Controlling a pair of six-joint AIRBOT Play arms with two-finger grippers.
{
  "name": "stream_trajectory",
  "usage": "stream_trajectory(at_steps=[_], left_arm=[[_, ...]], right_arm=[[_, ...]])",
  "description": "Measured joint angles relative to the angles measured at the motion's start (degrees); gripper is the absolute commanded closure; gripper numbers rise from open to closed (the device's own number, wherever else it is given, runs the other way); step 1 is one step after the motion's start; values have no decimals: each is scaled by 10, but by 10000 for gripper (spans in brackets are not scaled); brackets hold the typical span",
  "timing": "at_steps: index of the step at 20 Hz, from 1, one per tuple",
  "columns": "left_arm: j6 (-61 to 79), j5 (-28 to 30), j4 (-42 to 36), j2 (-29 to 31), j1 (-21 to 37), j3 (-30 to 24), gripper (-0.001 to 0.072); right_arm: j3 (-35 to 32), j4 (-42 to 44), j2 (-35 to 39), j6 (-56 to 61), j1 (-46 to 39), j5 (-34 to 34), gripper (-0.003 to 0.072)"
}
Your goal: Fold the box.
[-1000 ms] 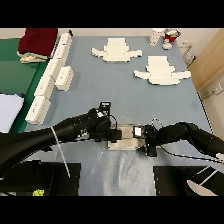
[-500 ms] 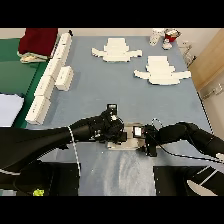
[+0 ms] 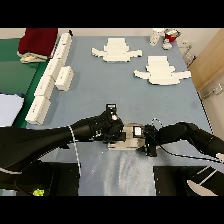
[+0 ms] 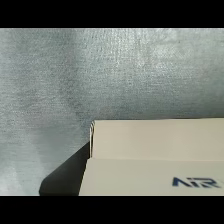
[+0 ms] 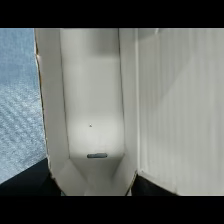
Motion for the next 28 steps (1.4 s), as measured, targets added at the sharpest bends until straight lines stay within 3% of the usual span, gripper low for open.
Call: stream_trajectory(at_steps=[6, 8, 17, 18, 19, 25, 27, 28], left_arm=[[0, 0, 0, 0, -1, 0, 675], [2, 2, -1, 0, -1, 0, 116], [-4, -3, -2, 0, -2, 0, 123], [-4, -6, -2, 0, -2, 0, 351], [-5, -9, -2, 0, -2, 0, 694], [-4, -18, -3, 0, -2, 0, 680], [1, -26, -2, 0, -1, 0, 105], [0, -30, -2, 0, -2, 0, 49]], right_arm=[[0, 0, 0, 0, 0, 0, 210], [0, -1, 0, -1, 0, 0, 210], [0, -1, 0, -1, 0, 0, 210], [0, -1, 0, -1, 0, 0, 210], [0, -1, 0, -1, 0, 0, 210], [0, -1, 0, -1, 0, 0, 210], [0, -1, 0, -1, 0, 0, 210], [0, -1, 0, -1, 0, 0, 210]])
